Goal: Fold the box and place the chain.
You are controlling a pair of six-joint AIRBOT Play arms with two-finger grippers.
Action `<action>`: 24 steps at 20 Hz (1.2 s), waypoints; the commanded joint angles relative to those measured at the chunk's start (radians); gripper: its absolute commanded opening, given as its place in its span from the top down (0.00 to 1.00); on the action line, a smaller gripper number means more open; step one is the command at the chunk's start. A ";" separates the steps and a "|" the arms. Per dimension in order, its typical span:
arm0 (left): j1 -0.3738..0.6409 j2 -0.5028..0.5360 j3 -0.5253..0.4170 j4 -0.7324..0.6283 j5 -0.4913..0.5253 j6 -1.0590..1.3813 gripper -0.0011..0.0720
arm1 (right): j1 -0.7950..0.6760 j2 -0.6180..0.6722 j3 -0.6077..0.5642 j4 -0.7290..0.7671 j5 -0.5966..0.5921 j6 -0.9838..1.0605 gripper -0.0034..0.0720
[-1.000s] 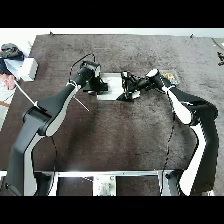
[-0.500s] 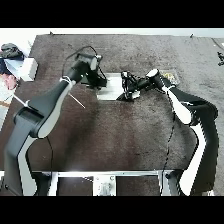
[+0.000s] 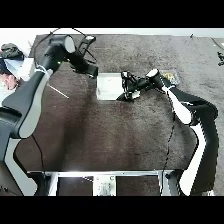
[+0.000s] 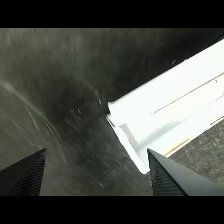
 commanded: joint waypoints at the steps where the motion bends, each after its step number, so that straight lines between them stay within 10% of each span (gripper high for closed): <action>1: 0.100 0.008 -0.007 -0.280 0.059 0.289 0.02 | 0.001 0.000 0.000 0.000 0.000 0.000 0.37; 10: 0.187 0.006 -0.043 -0.582 0.122 0.534 0.02 | 0.001 0.000 0.000 0.000 -0.001 0.000 0.37; 13: 0.222 0.006 -0.159 -0.785 0.036 0.800 0.25 | 0.002 0.000 0.000 0.000 0.000 0.000 0.37; 16: 0.291 0.006 -0.269 -1.010 -0.068 0.966 0.06 | 0.001 0.000 0.000 0.000 0.000 0.000 0.37; 19: 0.322 0.006 -0.343 -0.988 -0.130 1.157 0.06 | 0.001 0.000 0.000 0.000 0.000 0.000 0.37; 24: 0.317 0.006 -0.502 -0.940 0.084 1.382 0.06 | 0.001 0.000 0.000 0.000 0.000 0.000 0.37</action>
